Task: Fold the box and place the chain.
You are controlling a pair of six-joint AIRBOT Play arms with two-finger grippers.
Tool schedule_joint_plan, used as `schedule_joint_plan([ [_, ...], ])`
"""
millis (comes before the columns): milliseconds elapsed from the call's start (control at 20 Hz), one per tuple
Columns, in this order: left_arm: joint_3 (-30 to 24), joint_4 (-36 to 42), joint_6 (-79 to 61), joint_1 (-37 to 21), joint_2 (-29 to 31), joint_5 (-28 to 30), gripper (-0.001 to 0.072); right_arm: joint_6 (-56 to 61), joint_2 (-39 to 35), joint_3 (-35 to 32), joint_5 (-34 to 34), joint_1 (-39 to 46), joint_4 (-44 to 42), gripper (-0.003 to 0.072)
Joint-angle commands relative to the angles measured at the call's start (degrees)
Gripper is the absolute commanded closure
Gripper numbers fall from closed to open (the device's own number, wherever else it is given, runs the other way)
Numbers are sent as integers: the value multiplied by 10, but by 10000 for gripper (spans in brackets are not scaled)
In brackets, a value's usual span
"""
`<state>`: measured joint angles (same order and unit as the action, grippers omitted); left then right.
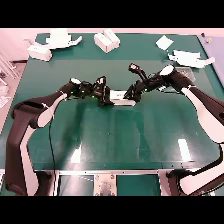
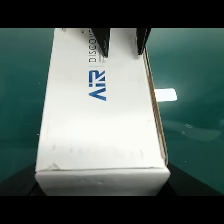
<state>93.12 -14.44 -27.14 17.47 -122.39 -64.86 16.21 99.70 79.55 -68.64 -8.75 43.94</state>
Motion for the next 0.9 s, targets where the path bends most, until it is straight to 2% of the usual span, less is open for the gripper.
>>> schedule_joint_plan([
  [0,1,1,1,0,0,3,312,-33,-1,-3,-2,4,-56,529],
  [200,1,1,1,0,0,3,312,-34,-17,10,-4,7,-84,546],
  [450,1,1,1,0,0,3,312,-31,-37,9,-4,7,-90,676],
  [700,1,1,1,0,0,3,312,2,-40,-12,-3,20,-93,680],
  [850,1,1,1,0,0,3,312,43,-68,-13,20,54,-120,682],
])
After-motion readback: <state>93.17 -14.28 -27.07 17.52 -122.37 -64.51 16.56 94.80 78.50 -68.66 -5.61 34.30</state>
